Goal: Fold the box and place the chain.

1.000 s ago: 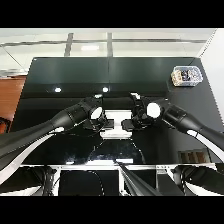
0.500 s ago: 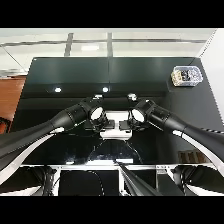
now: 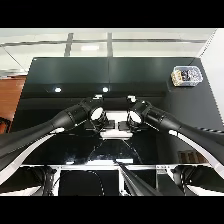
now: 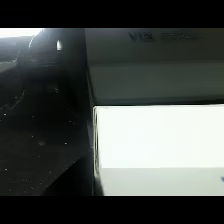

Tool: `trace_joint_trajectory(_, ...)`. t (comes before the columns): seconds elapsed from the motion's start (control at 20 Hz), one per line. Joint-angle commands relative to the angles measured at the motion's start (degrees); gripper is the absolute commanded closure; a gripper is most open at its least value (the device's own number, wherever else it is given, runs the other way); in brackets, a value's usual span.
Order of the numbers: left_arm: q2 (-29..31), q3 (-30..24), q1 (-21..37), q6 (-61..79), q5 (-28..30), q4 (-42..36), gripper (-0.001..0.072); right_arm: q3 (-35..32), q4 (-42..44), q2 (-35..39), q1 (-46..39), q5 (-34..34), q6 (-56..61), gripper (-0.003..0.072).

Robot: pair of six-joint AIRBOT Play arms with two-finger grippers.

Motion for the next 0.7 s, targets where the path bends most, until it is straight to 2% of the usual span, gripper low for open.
trace_joint_trajectory(0.0,0.0,0.02,0.0,-0.09,0.04,-0.2,0.0685,0.04,0.46,-0.02,0.02,-0.2,0.35,0.0673)
trace_joint_trajectory(0.15,0.0,0.02,0.0,-0.09,0.04,-0.2,0.0685,0.15,0.42,0.15,0.02,-0.24,0.37,0.0672)
trace_joint_trajectory(0.2,0.0,0.02,0.0,-0.09,0.04,-0.2,0.0685,0.63,0.42,0.22,0.02,0.15,0.37,0.0618)
trace_joint_trajectory(0.25,0.0,0.02,0.0,-0.09,0.04,-0.2,0.0685,1.44,0.42,0.35,0.02,1.09,0.35,0.0389)
trace_joint_trajectory(0.3,0.0,0.02,0.0,-0.09,0.04,-0.2,0.0685,2.58,0.07,0.72,0.0,2.12,-0.17,0.0328)
trace_joint_trajectory(0.4,0.0,0.02,0.0,-0.07,0.04,-0.2,0.0685,4.87,-1.25,2.56,0.0,4.55,-1.84,0.0329)
trace_joint_trajectory(0.55,0.0,0.02,0.0,-0.09,0.02,-0.17,0.0685,8.46,-3.43,9.05,-0.81,9.99,-6.56,0.033)
trace_joint_trajectory(0.65,0.0,0.02,0.0,-0.09,0.09,-0.17,0.0685,9.33,-12.85,15.43,-3.34,13.46,-7.58,0.033)
